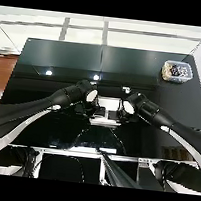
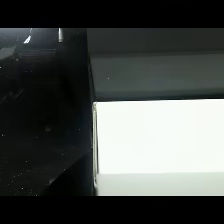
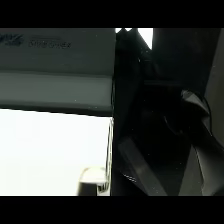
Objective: Fold the box and place the chain.
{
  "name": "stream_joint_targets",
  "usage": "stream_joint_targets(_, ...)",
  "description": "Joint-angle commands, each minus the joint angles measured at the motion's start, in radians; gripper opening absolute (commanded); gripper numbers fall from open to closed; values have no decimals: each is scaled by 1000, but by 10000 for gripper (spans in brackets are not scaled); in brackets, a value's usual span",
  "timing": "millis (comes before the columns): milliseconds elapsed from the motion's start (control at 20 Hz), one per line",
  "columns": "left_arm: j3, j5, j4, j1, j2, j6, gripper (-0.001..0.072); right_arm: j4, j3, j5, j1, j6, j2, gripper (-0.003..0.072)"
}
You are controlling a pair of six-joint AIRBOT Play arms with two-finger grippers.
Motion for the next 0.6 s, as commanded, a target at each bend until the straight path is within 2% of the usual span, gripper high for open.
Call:
stream_joint_targets(0,0,-2,1,0,0,3,27,-2,1,0,0,-7,3,11)
stream_joint_targets(50,0,0,1,0,0,3,27,-5,1,0,-2,-7,7,15)
stream_joint_targets(100,0,2,1,0,0,3,27,-9,1,0,-3,-19,16,115)
stream_joint_targets(150,0,2,1,0,0,3,27,-13,1,3,-6,-58,28,284)
stream_joint_targets(300,0,7,0,0,0,2,27,-4,1,8,-26,-117,103,286)
stream_joint_targets(450,0,5,1,0,0,3,27,-9,1,17,-70,-187,249,286)
stream_joint_targets(550,0,6,1,0,0,2,27,-94,1,13,-125,-198,359,285)
